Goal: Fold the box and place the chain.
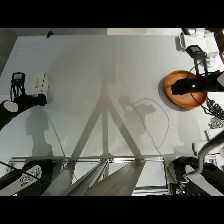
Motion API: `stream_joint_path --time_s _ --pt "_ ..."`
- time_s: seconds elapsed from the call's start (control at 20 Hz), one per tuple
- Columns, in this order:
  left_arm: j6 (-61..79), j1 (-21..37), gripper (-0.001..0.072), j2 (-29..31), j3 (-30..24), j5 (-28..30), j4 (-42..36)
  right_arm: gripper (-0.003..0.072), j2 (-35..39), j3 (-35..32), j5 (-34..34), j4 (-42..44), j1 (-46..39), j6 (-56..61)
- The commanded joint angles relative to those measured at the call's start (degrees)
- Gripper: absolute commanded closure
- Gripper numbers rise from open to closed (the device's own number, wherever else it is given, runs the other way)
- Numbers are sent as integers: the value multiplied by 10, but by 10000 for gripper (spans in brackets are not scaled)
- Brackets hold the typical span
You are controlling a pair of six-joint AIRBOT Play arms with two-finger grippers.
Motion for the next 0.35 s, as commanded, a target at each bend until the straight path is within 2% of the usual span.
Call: stream_joint_path --time_s 0.0,0.1,0.15,0.3 --pt "2 1 502 -26 -8 17 1 670 0 0 0 0 0 0" --pt "2 1 115 -18 -8 18 2 670 0 0 0 0 0 0" --pt "2 1 13 -11 -8 18 2 670 0 0 0 0 0 0" --pt "2 1 13 30 -8 3 2 670 0 0 0 0 0 0"
